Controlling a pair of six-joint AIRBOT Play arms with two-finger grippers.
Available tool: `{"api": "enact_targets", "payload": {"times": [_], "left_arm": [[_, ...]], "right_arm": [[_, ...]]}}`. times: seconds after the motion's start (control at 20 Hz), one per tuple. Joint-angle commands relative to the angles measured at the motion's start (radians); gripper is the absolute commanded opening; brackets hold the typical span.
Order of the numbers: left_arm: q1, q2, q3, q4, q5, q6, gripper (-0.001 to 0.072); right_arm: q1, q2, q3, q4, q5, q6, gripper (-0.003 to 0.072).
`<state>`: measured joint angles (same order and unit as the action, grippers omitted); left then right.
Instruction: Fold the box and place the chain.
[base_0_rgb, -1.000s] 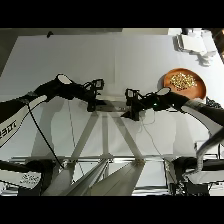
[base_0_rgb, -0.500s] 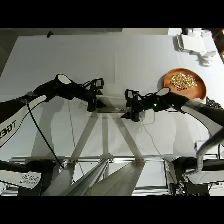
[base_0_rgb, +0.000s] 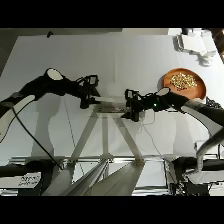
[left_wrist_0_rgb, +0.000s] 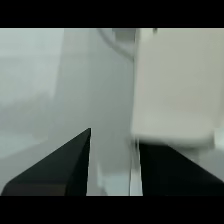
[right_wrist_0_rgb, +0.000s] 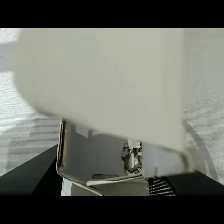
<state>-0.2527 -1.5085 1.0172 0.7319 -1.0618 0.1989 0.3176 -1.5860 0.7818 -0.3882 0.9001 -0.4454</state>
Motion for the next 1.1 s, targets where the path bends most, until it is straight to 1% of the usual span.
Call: {"api": "enact_targets", "payload": {"times": [0.0,0.05,0.1,0.15,0.25,0.35,0.4,0.45,0.5,0.65,0.75,0.9,0.95,1.05], "left_arm": [[0.032,0.073,0.000,0.183,-0.035,-0.137,0.0314],[0.034,0.081,0.000,0.212,-0.055,-0.199,0.0185],[0.033,0.084,0.000,0.220,-0.094,-0.243,0.0025],[0.030,0.084,0.000,0.217,-0.154,-0.253,0.0012],[0.016,0.084,0.000,0.182,-0.247,-0.253,0.0009],[-0.001,0.084,0.000,0.126,-0.289,-0.253,0.0010],[-0.011,0.084,0.000,0.088,-0.287,-0.253,0.0009],[-0.019,0.083,0.000,0.049,-0.271,-0.252,0.0009],[-0.027,0.083,0.000,0.005,-0.232,-0.252,0.0009],[-0.040,0.073,0.000,-0.076,-0.067,-0.253,0.0009],[-0.034,0.056,0.000,-0.090,0.021,-0.270,0.0009],[-0.026,0.019,0.000,-0.088,0.153,-0.417,0.0009],[-0.026,0.004,0.000,-0.089,0.170,-0.449,0.0009],[-0.027,-0.031,-0.003,-0.088,0.167,-0.485,0.0009]], "right_arm": [[0.000,0.000,0.000,0.001,-0.001,0.000,0.0405],[0.000,0.000,0.001,0.001,-0.001,0.000,0.0405],[0.000,0.000,0.001,0.001,-0.001,0.000,0.0405],[0.000,0.000,0.001,0.001,-0.001,0.000,0.0405],[0.000,0.000,0.001,0.001,-0.001,0.000,0.0405],[0.000,0.000,0.000,0.000,0.000,0.000,0.0405],[0.000,0.000,0.001,0.001,0.000,0.000,0.0405],[0.000,0.000,0.000,0.000,-0.001,0.000,0.0405],[0.000,0.000,0.001,0.000,0.000,0.000,0.0405],[0.000,0.000,0.001,0.001,0.000,0.000,0.0405],[0.000,0.000,0.000,0.001,0.000,0.000,0.0405],[0.000,0.000,0.001,0.001,0.000,0.000,0.0405],[0.000,0.000,0.000,0.001,0.000,0.000,0.0405],[0.000,0.000,0.001,0.001,0.000,0.000,0.0405]]}}
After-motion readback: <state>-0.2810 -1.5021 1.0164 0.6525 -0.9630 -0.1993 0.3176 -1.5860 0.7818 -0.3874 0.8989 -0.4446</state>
